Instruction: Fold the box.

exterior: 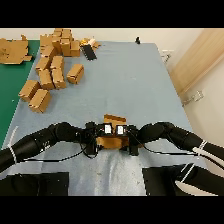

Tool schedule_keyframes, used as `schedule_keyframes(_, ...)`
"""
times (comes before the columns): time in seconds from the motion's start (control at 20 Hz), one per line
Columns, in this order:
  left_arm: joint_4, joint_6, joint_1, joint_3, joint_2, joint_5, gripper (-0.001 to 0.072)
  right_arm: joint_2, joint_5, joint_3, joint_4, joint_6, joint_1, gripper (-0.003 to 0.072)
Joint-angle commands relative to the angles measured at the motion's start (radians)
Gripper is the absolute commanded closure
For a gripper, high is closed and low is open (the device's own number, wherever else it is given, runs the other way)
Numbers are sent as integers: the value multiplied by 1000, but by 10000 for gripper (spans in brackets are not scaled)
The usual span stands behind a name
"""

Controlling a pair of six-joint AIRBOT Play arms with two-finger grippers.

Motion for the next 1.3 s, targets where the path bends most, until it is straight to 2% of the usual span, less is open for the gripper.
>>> schedule_keyframes(0.0, -8, 0, 0, 1, 0, -12, 53, -1, 0, 0, 0, -1, 1, 218)
schedule_keyframes(0.2, -2, -1, 2, 1, 0, -16, 55, -1, 0, 0, 0, 0, 1, 218)
schedule_keyframes(0.25, 12, -6, 2, 1, 0, -16, 160, -1, 0, 0, 0, 0, 1, 218)
schedule_keyframes(0.3, 38, -23, 2, 1, 3, -26, 548, -1, 0, 0, 0, -1, 1, 218)
schedule_keyframes(0.35, 75, -39, 2, 1, 10, -52, 698, -1, 0, 0, 0, 0, 1, 217)
schedule_keyframes(0.5, 185, -201, 2, 1, 48, -80, 699, -1, 0, 0, 0, 0, 1, 218)
schedule_keyframes(0.6, 313, -354, 2, 1, 98, -97, 699, -1, -1, 0, 0, 0, 1, 217)
schedule_keyframes(0.8, 588, -724, 2, 1, 248, -229, 699, 0, -1, 0, -1, 0, 1, 217)
schedule_keyframes(0.9, 751, -1055, 14, 1, 333, -275, 699, -1, 0, 0, -4, 0, 1, 218)
schedule_keyframes(1.0, 870, -1529, 85, 0, 391, -333, 699, -1, -1, 0, -5, 0, 1, 217)
schedule_keyframes(1.1, 840, -1836, 217, -10, 394, -410, 699, -1, -1, 0, -3, 0, 1, 218)
schedule_keyframes(1.15, 750, -1817, 281, -18, 383, -426, 700, 0, 0, 0, -1, 0, 1, 218)
schedule_keyframes(1.25, 479, -1644, 389, -36, 338, -410, 700, -1, 0, 0, -1, 0, 1, 217)
